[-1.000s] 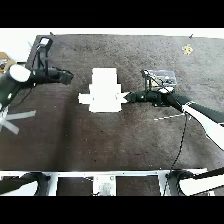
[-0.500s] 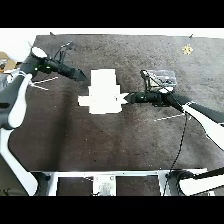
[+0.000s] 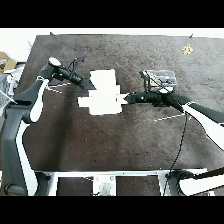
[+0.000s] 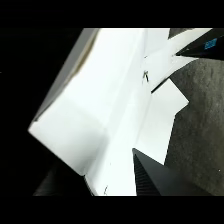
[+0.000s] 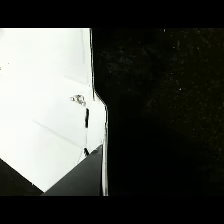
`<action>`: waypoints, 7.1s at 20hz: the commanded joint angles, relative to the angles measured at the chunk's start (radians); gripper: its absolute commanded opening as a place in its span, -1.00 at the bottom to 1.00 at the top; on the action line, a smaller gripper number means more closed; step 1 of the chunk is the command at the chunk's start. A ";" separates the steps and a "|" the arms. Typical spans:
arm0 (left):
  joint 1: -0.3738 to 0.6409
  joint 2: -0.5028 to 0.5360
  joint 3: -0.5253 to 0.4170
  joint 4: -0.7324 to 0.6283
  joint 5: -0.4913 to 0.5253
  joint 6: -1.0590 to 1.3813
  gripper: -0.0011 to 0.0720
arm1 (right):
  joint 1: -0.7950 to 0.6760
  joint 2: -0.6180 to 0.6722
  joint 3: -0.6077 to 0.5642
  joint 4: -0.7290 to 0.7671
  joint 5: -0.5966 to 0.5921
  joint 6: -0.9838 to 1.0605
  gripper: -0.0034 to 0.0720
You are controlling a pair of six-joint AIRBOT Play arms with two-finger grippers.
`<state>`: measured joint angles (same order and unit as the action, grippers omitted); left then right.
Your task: Fold the box and place the chain.
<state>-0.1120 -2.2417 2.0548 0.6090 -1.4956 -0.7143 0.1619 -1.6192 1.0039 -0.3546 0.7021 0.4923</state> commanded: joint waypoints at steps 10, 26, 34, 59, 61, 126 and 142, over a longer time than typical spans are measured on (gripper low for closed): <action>-0.005 -0.034 0.000 -0.042 -0.039 0.019 -0.94 | 0.001 0.002 0.000 -0.029 0.000 -0.004 -0.70; -0.006 0.037 0.000 -0.061 0.138 0.745 -0.94 | -0.194 0.162 0.000 -0.102 0.034 -0.113 0.03; -0.021 0.025 -0.101 0.042 0.170 0.848 -0.94 | -0.156 0.161 0.000 -0.103 0.015 -0.187 0.04; -0.021 0.025 -0.102 0.035 0.179 0.854 -0.94 | 0.127 -0.179 0.266 -0.290 0.192 -0.840 0.90; -0.021 0.025 -0.102 0.035 0.179 0.854 -0.94 | 0.135 -0.187 0.265 -0.333 0.148 -0.829 0.89; -0.021 0.026 -0.102 0.035 0.179 0.854 -0.94 | 0.038 -0.591 0.812 -0.217 0.474 -0.678 0.24; -0.021 0.026 -0.102 0.031 0.175 0.852 -0.94 | 0.039 -0.591 0.812 -0.217 0.462 -0.679 -0.06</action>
<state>-0.1329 -2.2158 1.9533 0.6434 -1.3167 0.1394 0.2001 -2.2097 1.8160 -0.5720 1.1679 -0.1867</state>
